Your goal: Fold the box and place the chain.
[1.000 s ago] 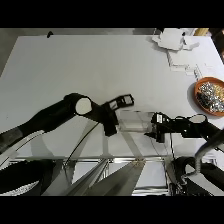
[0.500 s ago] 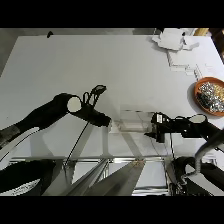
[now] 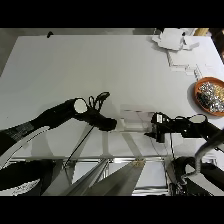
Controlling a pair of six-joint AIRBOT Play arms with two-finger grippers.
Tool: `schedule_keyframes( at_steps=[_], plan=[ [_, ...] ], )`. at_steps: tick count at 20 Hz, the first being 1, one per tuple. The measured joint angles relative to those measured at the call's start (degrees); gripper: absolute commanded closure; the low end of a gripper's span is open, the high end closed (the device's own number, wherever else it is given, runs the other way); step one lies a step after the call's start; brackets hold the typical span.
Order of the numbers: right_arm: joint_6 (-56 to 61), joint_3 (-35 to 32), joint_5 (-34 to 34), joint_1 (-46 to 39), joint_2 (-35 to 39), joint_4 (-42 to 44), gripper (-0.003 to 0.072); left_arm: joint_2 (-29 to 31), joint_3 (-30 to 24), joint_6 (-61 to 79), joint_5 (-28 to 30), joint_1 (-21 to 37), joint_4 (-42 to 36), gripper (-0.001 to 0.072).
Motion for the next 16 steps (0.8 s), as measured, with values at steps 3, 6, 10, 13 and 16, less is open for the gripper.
schedule_keyframes(
  at_steps=[3, 6, 10, 13, 16],
  plan=[
    [0.0, 0.0, 0.0, 0.0, 0.0, 0.0, 0.0278, 1.7, 0.0, 1.0, 0.2, -0.6, -1.4, 0.0598],
    [0.0, 0.0, 0.0, 0.0, 0.0, 0.0, 0.0278, 2.4, 0.0, 1.5, 0.9, -1.3, -2.2, 0.0551],
    [0.0, 0.0, 0.0, 0.0, 0.0, 0.0, 0.0278, 2.8, 0.1, 1.7, 1.9, -1.6, -2.6, 0.0549],
    [0.0, 0.0, 0.0, 0.0, 0.0, 0.0, 0.0278, 2.8, 0.1, 1.7, 2.6, -1.5, -2.7, 0.0548],
    [0.0, 0.0, 0.0, 0.0, 0.0, 0.0, 0.0278, 2.8, 0.1, 1.7, 3.8, -1.4, -2.6, 0.0544]
  ],
)
